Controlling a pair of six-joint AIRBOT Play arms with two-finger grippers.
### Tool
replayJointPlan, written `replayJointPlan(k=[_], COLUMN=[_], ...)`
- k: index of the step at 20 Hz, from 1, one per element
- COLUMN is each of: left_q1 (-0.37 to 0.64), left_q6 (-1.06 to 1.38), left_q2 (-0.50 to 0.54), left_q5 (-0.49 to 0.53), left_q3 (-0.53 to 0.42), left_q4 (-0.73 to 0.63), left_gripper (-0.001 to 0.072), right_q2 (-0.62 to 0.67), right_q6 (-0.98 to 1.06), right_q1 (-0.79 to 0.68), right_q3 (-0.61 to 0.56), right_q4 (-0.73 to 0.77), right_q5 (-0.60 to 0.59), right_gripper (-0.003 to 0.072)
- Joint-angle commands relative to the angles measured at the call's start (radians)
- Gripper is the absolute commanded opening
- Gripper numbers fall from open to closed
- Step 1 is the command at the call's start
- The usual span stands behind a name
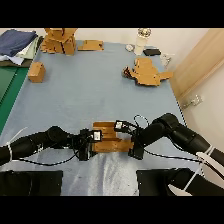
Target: Fold the box.
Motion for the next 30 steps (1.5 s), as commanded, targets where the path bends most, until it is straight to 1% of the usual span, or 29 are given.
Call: replayJointPlan(k=[1,4,6,10,13,15,18,21,25,30], left_q1=[0.001,0.001,0.002,0.002,0.002,0.002,0.002,0.002,0.002,0.002], left_q6=[0.0,0.0,0.0,0.0,-0.001,-0.012,-0.013,-0.015,-0.056,-0.06], left_q2=[0.0,0.0,0.0,0.0,0.0,0.009,0.069,0.124,0.13,0.118], left_q5=[-0.002,-0.002,0.006,0.005,0.006,-0.019,-0.068,-0.075,-0.082,-0.06], left_q3=[0.0,0.0,0.0,0.0,0.001,0.001,-0.001,-0.016,-0.045,-0.046], left_q4=[0.0,0.0,0.0,0.0,-0.008,-0.003,0.003,0.02,0.019,0.019], left_gripper=[0.0471,0.0471,0.0471,0.0471,0.0471,0.0471,0.0471,0.0471,0.0471,0.0471], right_q2=[0.087,0.132,0.149,0.153,0.153,0.153,0.151,0.151,0.151,0.151], right_q6=[0.301,0.511,0.645,0.911,1.044,1.075,1.075,1.075,1.075,1.075], right_q1=[0.0,0.0,0.0,0.003,0.003,0.003,0.003,0.003,0.003,0.003], right_q3=[0.001,0.001,0.001,0.001,0.001,0.001,0.001,0.001,0.001,0.001], right_q4=[0.068,0.228,0.296,0.304,0.304,0.304,0.303,0.303,0.29,0.283], right_q5=[-0.109,-0.18,-0.175,-0.163,-0.121,-0.094,-0.07,-0.049,-0.034,0.006], right_gripper=[0.0711,0.071,0.071,0.0711,0.0711,0.071,0.0711,0.071,0.071,0.071])
